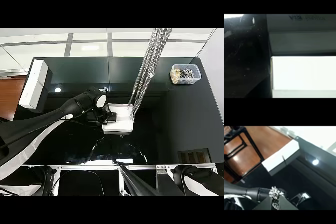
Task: Fold the box and place the chain.
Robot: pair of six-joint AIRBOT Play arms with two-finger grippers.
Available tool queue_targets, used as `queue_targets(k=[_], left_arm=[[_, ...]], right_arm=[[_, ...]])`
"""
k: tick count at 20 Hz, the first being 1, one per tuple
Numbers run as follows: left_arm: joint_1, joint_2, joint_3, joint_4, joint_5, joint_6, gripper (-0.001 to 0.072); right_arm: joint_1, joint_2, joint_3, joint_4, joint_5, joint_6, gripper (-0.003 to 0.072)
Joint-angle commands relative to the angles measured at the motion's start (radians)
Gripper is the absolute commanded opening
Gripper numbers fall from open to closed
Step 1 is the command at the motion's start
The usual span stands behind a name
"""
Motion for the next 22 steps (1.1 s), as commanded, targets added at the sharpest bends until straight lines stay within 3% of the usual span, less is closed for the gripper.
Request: queue_targets(k=[1,19,22], left_arm=[[0.001,-0.001,0.001,0.001,0.001,0.0,0.0026],[0.001,-0.001,0.001,0.001,0.002,0.0,0.0026],[0.001,-0.001,0.001,0.001,0.002,0.0,0.0026]], right_arm=[[0.002,0.001,0.0,0.023,0.005,0.003,0.0009],[0.002,0.0,-0.001,0.082,-0.016,0.005,0.0009],[0.026,0.0,-0.068,0.076,0.009,0.004,0.001]])
